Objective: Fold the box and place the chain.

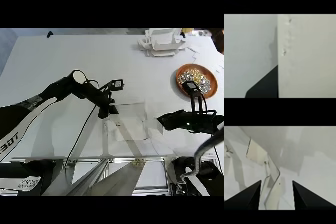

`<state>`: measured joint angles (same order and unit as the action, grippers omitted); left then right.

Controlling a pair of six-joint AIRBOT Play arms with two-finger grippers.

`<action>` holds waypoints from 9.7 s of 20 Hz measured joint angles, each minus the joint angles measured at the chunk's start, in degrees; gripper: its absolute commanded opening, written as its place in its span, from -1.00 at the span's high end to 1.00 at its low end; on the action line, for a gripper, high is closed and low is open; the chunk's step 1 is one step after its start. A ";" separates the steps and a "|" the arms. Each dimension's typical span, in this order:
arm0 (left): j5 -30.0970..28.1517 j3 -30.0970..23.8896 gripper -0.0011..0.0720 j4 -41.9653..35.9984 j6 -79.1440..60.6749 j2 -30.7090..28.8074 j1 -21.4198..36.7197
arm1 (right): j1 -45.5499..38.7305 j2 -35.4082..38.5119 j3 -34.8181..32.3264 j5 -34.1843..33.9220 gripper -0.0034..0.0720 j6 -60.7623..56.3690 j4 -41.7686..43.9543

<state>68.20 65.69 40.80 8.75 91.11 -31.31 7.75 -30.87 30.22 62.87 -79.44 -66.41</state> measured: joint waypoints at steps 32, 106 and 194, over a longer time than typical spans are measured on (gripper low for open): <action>-11.08 0.00 0.96 9.16 8.00 1.99 -3.76 | 0.00 0.00 0.00 -6.58 -0.24 2.21 -5.75; -8.37 0.96 0.94 13.68 6.71 1.79 -3.82 | 5.81 -28.72 -4.61 -21.20 -0.92 88.15 23.19; -8.39 0.96 0.94 13.66 6.73 1.77 -3.80 | 2.27 -32.06 -5.88 -19.71 -0.92 100.45 34.40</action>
<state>59.81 66.65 54.46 15.49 92.88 -35.11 10.02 -62.94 24.34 43.16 21.02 -32.01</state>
